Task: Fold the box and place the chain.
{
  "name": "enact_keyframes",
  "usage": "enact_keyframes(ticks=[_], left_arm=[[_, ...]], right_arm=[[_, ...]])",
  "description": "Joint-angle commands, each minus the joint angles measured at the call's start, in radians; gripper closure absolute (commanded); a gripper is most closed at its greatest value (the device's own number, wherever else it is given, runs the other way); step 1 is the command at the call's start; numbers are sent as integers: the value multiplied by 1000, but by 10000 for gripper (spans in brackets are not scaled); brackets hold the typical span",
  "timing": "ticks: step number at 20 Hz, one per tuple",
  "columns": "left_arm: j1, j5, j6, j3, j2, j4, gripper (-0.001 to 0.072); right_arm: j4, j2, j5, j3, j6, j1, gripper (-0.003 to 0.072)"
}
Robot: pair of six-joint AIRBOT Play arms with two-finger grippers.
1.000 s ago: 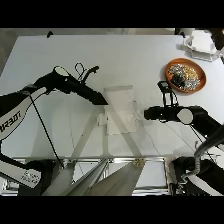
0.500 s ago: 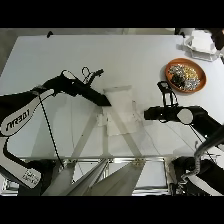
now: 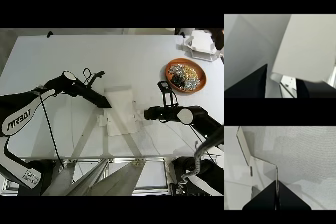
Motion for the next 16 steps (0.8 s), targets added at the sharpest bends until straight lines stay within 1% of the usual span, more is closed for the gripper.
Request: enact_keyframes(ticks=[1,3,5,7,8,9,14,16], left_arm=[[-8,-54,49,1,0,-63,371],[-19,-53,71,1,0,-88,390],[-29,-35,78,1,0,-86,510],[-35,-26,78,1,0,-68,595],[-35,-27,78,1,0,-59,669],[-35,-29,78,1,0,-50,700],[-35,-58,109,1,5,-30,706],[-37,-65,146,1,26,-11,708]], right_arm=[[0,1,-3,0,0,1,673],[0,1,-3,0,0,1,673],[0,1,-2,0,0,1,673],[0,1,-3,0,0,1,673],[0,1,-3,0,0,1,673],[0,1,-3,0,0,1,673],[0,1,-6,0,0,1,673],[2,1,-5,0,1,1,672]])
